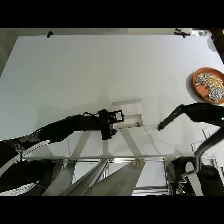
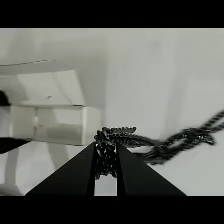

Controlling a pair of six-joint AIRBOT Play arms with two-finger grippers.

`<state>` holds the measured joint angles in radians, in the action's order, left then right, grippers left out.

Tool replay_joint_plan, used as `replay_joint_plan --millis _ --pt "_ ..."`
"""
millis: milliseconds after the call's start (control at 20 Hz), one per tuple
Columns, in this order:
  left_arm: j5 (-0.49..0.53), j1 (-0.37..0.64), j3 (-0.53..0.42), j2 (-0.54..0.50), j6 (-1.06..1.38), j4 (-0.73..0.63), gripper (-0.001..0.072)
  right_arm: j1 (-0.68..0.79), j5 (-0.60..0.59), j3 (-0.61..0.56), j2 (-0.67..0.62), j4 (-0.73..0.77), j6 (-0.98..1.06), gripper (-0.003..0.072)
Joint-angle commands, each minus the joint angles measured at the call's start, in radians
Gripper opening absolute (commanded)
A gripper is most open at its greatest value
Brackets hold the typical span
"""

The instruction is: Fold the box and place the chain.

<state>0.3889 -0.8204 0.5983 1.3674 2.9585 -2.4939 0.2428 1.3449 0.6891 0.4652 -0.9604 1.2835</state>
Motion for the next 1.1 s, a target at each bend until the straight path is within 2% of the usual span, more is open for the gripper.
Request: replay_joint_plan --millis 0,300,550,750,1050 --pt "0.000 0.000 0.000 0.001 0.000 0.000 0.0257 -0.137 -0.121 -0.116 -0.005 0.084 0.003 0.0014" --pt "0.000 0.000 0.000 0.000 0.000 0.000 0.0257 -0.449 -0.375 -0.173 0.040 0.082 0.080 0.0014" --pt "0.000 0.000 0.000 0.000 0.000 0.000 0.0257 -0.697 -0.552 -0.182 0.222 0.082 0.106 0.0014" --pt "0.000 0.000 0.000 0.000 0.000 0.000 0.0257 -0.786 -0.626 -0.182 0.373 0.080 0.106 0.0014" --pt "0.000 0.000 0.000 0.000 0.000 0.000 0.0257 -0.804 -0.719 -0.182 0.510 0.082 0.106 0.0014"
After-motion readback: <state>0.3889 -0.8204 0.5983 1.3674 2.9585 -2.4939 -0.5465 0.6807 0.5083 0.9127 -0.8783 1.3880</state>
